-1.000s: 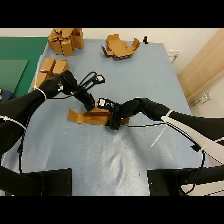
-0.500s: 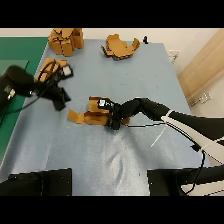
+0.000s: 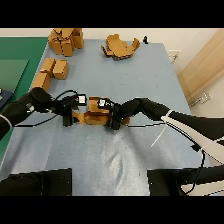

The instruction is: Fold the box.

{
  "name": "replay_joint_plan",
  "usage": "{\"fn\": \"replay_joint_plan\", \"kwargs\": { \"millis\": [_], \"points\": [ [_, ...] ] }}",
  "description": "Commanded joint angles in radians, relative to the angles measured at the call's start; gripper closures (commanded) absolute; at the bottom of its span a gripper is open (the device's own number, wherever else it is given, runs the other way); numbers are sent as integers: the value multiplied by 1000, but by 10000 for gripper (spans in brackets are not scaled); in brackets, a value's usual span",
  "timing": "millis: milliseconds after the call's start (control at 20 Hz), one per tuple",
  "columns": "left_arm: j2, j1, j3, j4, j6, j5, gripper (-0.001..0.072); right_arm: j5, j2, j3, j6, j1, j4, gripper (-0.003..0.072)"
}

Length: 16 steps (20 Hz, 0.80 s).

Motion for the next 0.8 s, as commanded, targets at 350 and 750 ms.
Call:
{"fn": "replay_joint_plan", "kwargs": {
  "millis": [350,750],
  "points": [
    [-33,-101,-5,-17,12,101,603,1,0,1,0,0,1,282],
    [-37,-148,-5,-87,18,100,604,2,0,1,0,-1,0,282]
  ]
}}
